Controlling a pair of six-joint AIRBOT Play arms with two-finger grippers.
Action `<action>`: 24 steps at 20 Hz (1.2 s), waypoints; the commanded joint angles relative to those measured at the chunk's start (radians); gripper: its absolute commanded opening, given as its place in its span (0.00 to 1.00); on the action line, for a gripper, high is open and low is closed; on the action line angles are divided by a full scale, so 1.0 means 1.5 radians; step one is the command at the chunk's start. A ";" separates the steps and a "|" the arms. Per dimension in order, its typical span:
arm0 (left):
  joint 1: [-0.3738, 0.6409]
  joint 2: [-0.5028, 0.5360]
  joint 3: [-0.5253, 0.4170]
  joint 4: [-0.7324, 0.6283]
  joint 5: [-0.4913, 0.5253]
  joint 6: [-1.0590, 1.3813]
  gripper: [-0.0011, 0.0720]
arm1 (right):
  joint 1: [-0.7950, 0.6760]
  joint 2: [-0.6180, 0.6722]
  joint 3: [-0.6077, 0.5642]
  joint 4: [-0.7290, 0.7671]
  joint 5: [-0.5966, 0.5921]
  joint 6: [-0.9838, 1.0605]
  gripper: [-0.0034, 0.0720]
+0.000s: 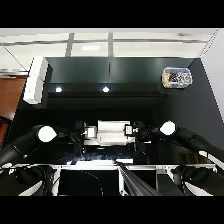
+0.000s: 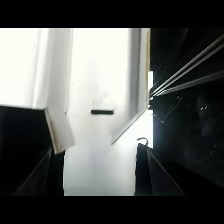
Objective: Fold the box and place the chain.
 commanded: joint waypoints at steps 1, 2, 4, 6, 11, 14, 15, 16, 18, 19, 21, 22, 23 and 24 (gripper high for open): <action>-0.030 -0.026 -0.002 -0.057 0.060 0.011 0.95 | 0.001 0.000 0.000 0.000 0.000 0.000 0.68; -0.031 -0.029 -0.002 -0.059 0.063 0.011 0.93 | 0.001 0.000 0.000 0.000 0.000 0.000 0.68; -0.031 -0.029 -0.002 -0.059 0.062 0.010 0.58 | 0.001 0.000 0.000 0.000 0.000 0.000 0.68; -0.031 -0.029 -0.002 -0.062 0.060 0.010 0.47 | 0.001 0.000 0.000 0.000 0.000 0.000 0.68; -0.032 -0.029 -0.002 -0.084 0.048 0.011 0.32 | 0.001 0.000 0.000 0.000 0.000 0.000 0.68; -0.033 -0.034 -0.002 -0.116 0.047 0.011 0.31 | 0.001 0.000 0.000 0.000 0.000 0.000 0.68; -0.034 -0.038 -0.002 -0.137 0.047 0.011 0.32 | 0.001 0.000 0.000 0.000 0.000 0.000 0.68; -0.034 -0.043 -0.002 -0.154 0.048 0.011 0.32 | 0.001 0.000 0.000 0.000 0.000 0.000 0.68; -0.035 -0.057 -0.002 -0.188 0.060 0.035 0.32 | 0.001 0.000 0.000 0.000 0.000 0.000 0.68; -0.037 -0.065 -0.002 -0.202 0.069 0.044 0.32 | 0.001 0.000 0.000 0.000 -0.001 0.000 0.68; -0.043 -0.075 -0.002 -0.209 0.077 0.046 0.32 | 0.001 0.000 0.000 0.000 0.000 0.000 0.68; -0.047 -0.079 -0.002 -0.213 0.077 0.046 0.32 | 0.001 0.000 0.000 0.000 -0.001 0.000 0.68; -0.053 -0.081 -0.002 -0.219 0.078 0.048 0.32 | 0.001 0.000 0.000 0.000 -0.001 0.000 0.68; -0.060 -0.084 -0.001 -0.226 0.078 0.060 0.32 | 0.001 0.000 0.000 0.000 -0.001 0.000 0.68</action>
